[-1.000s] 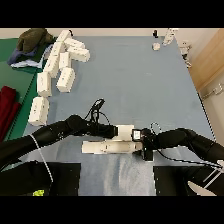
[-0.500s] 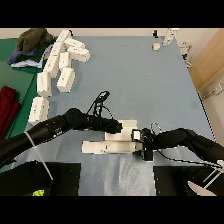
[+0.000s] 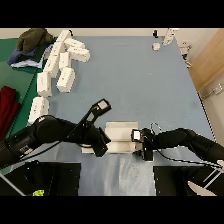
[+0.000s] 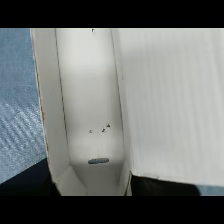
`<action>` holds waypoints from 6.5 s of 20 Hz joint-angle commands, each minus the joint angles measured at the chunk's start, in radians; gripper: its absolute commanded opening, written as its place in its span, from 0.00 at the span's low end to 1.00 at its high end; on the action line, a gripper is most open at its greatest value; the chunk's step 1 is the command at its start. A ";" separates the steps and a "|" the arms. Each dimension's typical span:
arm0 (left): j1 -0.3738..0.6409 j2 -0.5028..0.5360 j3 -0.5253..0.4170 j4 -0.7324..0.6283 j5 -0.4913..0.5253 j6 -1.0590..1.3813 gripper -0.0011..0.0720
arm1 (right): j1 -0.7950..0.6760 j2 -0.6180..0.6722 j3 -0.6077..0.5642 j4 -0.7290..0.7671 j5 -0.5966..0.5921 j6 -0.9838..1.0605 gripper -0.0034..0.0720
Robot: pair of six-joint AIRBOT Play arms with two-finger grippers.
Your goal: Fold the box.
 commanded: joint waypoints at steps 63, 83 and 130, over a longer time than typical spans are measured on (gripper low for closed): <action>0.058 -0.014 -0.253 0.135 0.128 0.215 0.03 | 0.000 0.001 0.001 0.000 0.000 0.001 0.72; 0.610 0.025 -0.357 -0.071 -0.157 -0.312 0.03 | 0.000 0.001 0.001 0.000 0.000 0.001 0.72; 0.103 -0.060 -0.191 -0.081 0.138 -0.639 0.65 | 0.000 0.001 0.001 0.000 0.000 0.001 0.72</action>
